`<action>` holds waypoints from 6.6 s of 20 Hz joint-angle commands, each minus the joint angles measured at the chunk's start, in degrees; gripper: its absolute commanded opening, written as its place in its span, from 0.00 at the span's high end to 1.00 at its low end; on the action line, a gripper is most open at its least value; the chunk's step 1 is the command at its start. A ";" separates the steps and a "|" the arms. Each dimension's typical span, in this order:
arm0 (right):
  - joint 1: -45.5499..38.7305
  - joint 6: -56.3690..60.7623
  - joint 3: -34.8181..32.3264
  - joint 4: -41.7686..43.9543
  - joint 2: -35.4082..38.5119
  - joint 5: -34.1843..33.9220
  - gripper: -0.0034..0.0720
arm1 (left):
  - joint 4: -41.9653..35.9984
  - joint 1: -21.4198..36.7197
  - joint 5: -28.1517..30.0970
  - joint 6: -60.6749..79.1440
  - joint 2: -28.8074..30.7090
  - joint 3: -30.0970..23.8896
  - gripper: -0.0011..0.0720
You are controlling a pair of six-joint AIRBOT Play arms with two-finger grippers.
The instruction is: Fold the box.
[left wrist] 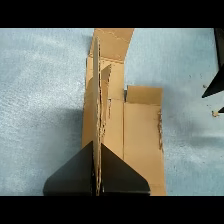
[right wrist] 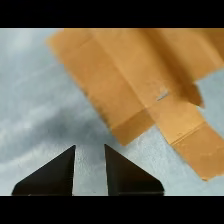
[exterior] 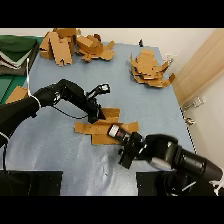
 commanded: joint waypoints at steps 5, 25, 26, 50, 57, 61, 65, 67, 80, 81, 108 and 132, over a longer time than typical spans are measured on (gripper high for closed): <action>11.78 10.86 -3.54 -19.23 -6.56 -6.62 0.55 | -0.17 -0.02 0.11 0.00 -0.02 0.07 0.97; 1.46 14.91 -0.20 -30.38 -17.84 -15.93 0.57 | -0.17 -0.02 0.15 0.00 -0.02 0.07 0.97; 1.46 14.91 0.26 -29.79 -17.53 -15.06 0.57 | -0.17 -0.02 0.15 0.00 -0.02 0.07 0.97; 0.04 17.11 0.52 -30.88 -11.67 -15.19 0.00 | -0.20 -0.02 0.15 0.00 -0.02 0.07 0.97; -10.56 -19.02 0.52 -0.48 -8.55 -22.21 0.00 | -0.20 -0.02 0.15 0.00 -0.02 0.07 0.97; -17.00 -29.68 0.52 9.68 -8.41 -19.43 0.00 | -0.20 -0.02 0.17 0.00 -0.02 0.07 0.97; -20.85 -36.02 0.52 12.57 -8.44 -20.15 0.00 | -0.20 -0.02 0.11 0.00 -0.02 0.07 0.97; -23.28 -43.50 0.52 19.26 -8.44 -20.55 0.00 | -0.22 -0.02 0.13 0.00 -0.02 0.07 0.97; -35.34 -71.78 0.90 43.36 -10.86 -10.36 0.00 | -0.20 0.00 0.11 0.00 -0.02 0.07 0.97; -35.23 -71.69 1.09 41.13 -10.03 -6.01 0.00 | -0.20 -0.02 0.13 0.00 -0.02 0.07 0.97; -5.31 -38.51 -0.48 -1.44 -11.69 -17.84 0.00 | -0.42 -0.02 0.15 0.00 -0.02 0.07 0.97; -10.58 -26.93 -0.42 -10.56 -16.74 -21.14 0.00 | -0.42 -0.02 0.17 0.00 -0.02 0.07 0.97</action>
